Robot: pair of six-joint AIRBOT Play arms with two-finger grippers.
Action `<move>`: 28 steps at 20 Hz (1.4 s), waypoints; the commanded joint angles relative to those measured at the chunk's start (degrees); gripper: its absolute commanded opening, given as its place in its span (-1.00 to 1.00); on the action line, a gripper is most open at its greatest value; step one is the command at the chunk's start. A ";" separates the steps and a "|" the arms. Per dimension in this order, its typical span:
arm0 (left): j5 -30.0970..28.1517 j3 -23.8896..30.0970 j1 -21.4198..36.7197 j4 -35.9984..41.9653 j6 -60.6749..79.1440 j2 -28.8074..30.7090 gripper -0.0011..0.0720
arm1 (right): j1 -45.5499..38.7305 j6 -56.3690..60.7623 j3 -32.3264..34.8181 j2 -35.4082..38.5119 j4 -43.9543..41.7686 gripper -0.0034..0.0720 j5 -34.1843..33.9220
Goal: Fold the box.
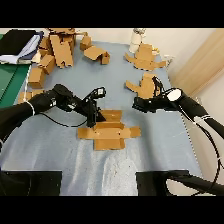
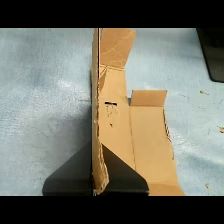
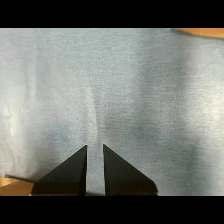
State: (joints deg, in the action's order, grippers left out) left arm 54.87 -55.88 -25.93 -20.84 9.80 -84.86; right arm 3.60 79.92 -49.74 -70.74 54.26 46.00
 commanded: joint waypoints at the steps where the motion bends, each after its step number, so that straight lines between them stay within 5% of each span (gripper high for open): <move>1: -2.32 2.67 -0.85 0.46 1.57 1.38 -0.94 | 0.11 -0.02 0.07 -0.02 -0.02 -0.50 0.00; 7: -1.16 4.33 -0.85 0.42 1.33 1.36 -0.94 | 0.42 -0.02 0.07 -0.02 -0.02 -0.50 0.72; 13: -0.92 4.63 -0.76 -0.24 1.33 1.27 -0.94 | 2.60 -2.03 0.04 0.42 1.09 -0.75 1.77; 14: -0.92 4.63 -0.76 -0.39 1.31 1.27 -0.94 | 2.60 -2.47 0.07 1.16 2.40 -0.91 2.82; 19: -0.92 4.63 -0.76 -0.59 1.14 1.27 -0.94 | 6.08 1.11 2.73 13.40 16.59 -0.91 7.72; 27: -0.87 4.63 -0.83 -0.59 1.14 1.27 -0.94 | 34.42 -5.68 25.79 36.81 24.28 -0.90 5.18; 28: -0.87 4.63 -0.83 -0.57 1.14 1.27 -0.94 | 38.53 -5.68 26.47 37.73 28.04 -0.72 5.16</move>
State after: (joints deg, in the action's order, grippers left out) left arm 54.00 -51.24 -26.74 -21.37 10.96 -83.57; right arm 31.53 75.61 -28.34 -38.26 74.67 52.05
